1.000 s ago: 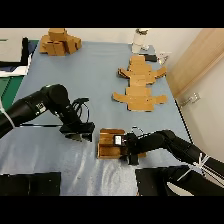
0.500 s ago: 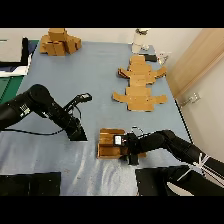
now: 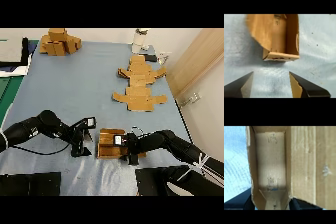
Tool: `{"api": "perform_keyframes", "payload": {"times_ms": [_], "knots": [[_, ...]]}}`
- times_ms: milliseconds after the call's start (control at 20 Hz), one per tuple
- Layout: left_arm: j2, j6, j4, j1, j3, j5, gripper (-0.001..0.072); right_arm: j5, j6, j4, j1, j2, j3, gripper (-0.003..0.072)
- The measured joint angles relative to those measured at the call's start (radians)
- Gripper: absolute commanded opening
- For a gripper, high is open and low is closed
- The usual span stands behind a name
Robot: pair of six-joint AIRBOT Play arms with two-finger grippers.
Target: Fold the box.
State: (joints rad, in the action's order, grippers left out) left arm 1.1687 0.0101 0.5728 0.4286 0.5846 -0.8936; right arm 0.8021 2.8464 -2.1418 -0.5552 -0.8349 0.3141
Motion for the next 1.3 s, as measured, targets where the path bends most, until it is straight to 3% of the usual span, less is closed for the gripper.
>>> {"api": "perform_keyframes", "payload": {"times_ms": [250, 550, 1300], "knots": [[-0.009, 0.088, -0.058, 0.106, -0.043, 0.146, 0.072, 0.0, 0.0, 0.0, 0.0, 0.0, 0.0, 0.0503], [-0.011, 0.125, -0.106, 0.184, -0.067, 0.25, 0.072, 0.0, 0.0, 0.0, 0.0, 0.0, 0.0, 0.0503], [-0.011, 0.132, -0.132, 0.272, -0.093, 0.354, 0.072, 0.0, 0.0, 0.0, 0.0, 0.0, 0.0, 0.0503]]}}
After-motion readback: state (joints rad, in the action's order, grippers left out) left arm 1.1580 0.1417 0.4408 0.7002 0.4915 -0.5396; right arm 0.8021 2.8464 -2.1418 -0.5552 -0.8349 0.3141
